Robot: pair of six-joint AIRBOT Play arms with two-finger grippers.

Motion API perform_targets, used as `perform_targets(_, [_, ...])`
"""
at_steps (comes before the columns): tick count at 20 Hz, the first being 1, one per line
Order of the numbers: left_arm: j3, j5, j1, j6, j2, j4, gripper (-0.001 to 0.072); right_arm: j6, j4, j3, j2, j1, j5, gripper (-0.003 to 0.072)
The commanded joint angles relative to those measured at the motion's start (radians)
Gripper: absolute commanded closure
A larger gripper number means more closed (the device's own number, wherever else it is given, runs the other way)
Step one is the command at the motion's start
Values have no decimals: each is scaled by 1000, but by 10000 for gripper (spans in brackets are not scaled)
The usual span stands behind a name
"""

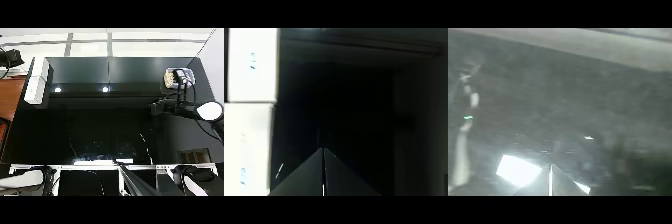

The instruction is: Fold the box and place the chain.

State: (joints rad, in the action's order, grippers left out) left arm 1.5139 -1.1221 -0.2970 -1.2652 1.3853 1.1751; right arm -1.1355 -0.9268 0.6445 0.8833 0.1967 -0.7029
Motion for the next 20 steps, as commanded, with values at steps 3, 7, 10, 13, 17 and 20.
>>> perform_targets(3, [-583,249,230,25,-463,-2,685,-51,-200,0,53,36,59,668])
perform_targets(7, [-978,386,349,31,-719,28,684,-50,-197,0,53,36,58,668])
perform_targets(10, [-1003,444,340,31,-830,29,682,-50,-197,0,53,36,58,669])
perform_targets(13, [-1003,442,339,29,-882,16,682,-50,-197,0,53,36,58,669])
perform_targets(17, [-1003,442,341,29,-879,17,682,-50,-197,0,53,36,58,668])
perform_targets(20, [-1003,442,341,29,-879,17,682,-50,-197,0,53,36,58,668])
